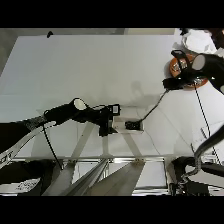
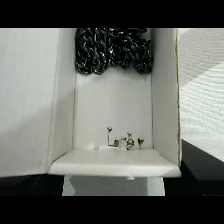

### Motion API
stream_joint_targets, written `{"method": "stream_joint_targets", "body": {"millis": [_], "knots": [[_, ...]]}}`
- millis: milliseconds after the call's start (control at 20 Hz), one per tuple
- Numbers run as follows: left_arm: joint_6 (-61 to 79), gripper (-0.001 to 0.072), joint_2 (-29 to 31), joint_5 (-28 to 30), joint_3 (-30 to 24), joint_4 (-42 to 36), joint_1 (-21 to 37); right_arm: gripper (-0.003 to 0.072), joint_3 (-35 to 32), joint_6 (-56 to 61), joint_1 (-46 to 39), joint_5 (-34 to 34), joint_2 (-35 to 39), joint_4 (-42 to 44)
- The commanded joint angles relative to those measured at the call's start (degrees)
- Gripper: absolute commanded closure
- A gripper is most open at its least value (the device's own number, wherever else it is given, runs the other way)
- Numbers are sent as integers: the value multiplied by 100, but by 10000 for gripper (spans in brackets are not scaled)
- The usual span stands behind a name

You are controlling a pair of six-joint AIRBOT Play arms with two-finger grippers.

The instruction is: Fold the box and place the chain.

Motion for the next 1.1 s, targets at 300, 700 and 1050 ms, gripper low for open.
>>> {"method": "stream_joint_targets", "body": {"millis": [300, 700, 1050], "knots": [[0, 435, 4, 0, 0, 0, 0, 663, 4, -763, 680, 1263, 2697, 1676], [0, 435, 4, 0, 0, 0, 0, 663, 4, -640, 1248, 1434, 3449, 2402], [2, 435, 7, 0, 0, 0, 0, 663, -605, -656, 1845, 726, 3412, 2424]]}}
